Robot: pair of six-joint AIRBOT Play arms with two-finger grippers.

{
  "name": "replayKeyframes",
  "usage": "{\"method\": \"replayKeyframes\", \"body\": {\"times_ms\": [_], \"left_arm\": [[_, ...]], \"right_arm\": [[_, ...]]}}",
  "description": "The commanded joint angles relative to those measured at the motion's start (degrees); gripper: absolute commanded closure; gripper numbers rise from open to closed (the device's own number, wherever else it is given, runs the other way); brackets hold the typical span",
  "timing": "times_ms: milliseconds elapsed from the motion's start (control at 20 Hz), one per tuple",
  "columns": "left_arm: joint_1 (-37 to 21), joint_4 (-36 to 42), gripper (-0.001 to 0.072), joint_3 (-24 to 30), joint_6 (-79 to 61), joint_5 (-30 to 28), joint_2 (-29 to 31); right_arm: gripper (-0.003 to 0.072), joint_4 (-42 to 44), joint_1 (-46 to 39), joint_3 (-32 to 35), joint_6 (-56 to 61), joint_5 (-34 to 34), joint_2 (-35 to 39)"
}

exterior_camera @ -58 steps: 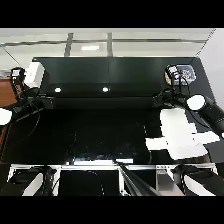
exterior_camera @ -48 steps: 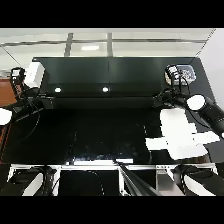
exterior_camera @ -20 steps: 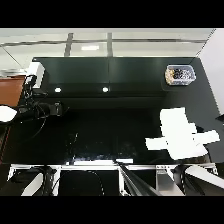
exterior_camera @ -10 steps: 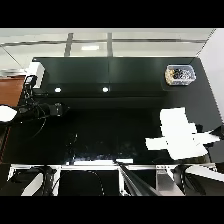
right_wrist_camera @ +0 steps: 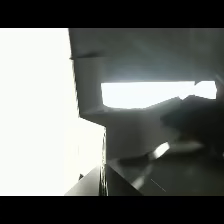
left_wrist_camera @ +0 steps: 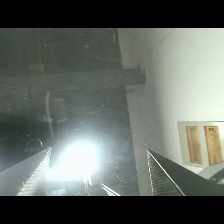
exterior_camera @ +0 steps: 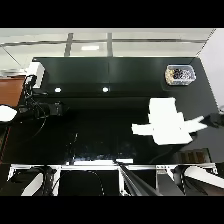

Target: Fold the box and place the chain.

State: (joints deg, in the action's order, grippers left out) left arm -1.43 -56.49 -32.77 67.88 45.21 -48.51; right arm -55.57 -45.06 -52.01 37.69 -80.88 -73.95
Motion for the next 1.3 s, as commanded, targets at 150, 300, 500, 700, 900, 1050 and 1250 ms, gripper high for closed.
{"method": "replayKeyframes", "body": {"times_ms": [150, 300, 500, 700, 900, 1050, 1250], "left_arm": [[0.37, 7.04, -0.0002, -0.02, 0.00, 0.09, -1.49], [4.66, 10.14, 0.0013, -0.04, 0.00, -0.20, -4.22], [10.49, 12.13, 0.0013, -3.19, -0.02, -0.68, -10.47], [9.09, 17.64, 0.0013, -10.93, -1.03, 7.98, -21.70], [7.56, 24.70, 0.0011, -17.33, -7.54, 19.47, -33.75], [7.13, 29.20, 0.0011, -19.54, -11.78, 28.26, -40.26], [8.96, 25.51, 0.0012, -21.42, -12.70, 34.53, -44.94]], "right_arm": [[0.0674, 19.91, 17.42, 7.32, 4.87, 12.59, 9.22], [0.0673, 34.86, 26.12, 18.56, -3.34, 18.08, 15.26], [0.0674, 46.03, 39.80, 30.53, -6.73, 29.81, 19.30], [0.0674, 48.24, 50.97, 35.32, -6.71, 39.41, 19.28], [0.0674, 48.22, 55.58, 35.43, -6.71, 41.55, 19.30], [0.0674, 48.22, 55.58, 35.43, -6.73, 41.46, 19.30], [0.0674, 48.19, 55.58, 35.43, -6.95, 41.53, 19.30]]}}
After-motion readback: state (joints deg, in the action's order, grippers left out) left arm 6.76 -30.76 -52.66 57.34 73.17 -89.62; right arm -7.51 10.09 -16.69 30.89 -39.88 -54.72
